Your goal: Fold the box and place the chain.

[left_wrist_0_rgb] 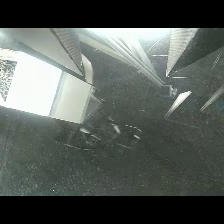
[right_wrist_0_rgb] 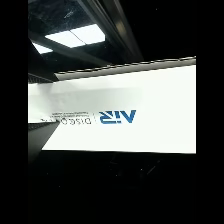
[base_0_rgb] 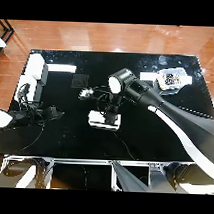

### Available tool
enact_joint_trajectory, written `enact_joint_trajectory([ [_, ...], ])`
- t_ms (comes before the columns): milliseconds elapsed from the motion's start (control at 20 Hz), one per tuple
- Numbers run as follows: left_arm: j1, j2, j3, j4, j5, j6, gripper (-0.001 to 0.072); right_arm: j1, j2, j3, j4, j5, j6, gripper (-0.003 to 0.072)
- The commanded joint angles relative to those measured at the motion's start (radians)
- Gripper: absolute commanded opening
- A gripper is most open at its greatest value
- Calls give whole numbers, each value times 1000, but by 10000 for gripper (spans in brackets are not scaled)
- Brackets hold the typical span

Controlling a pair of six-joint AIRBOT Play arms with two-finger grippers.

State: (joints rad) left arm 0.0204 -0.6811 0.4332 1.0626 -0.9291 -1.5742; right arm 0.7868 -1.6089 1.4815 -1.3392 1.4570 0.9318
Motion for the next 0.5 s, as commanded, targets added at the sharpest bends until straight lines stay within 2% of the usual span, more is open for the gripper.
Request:
enact_joint_trajectory([
  [0,1,1,0,0,0,0,630,1,0,0,0,1,4,266],
  [450,1,1,0,0,-6,0,630,1,0,0,0,1,8,266],
])
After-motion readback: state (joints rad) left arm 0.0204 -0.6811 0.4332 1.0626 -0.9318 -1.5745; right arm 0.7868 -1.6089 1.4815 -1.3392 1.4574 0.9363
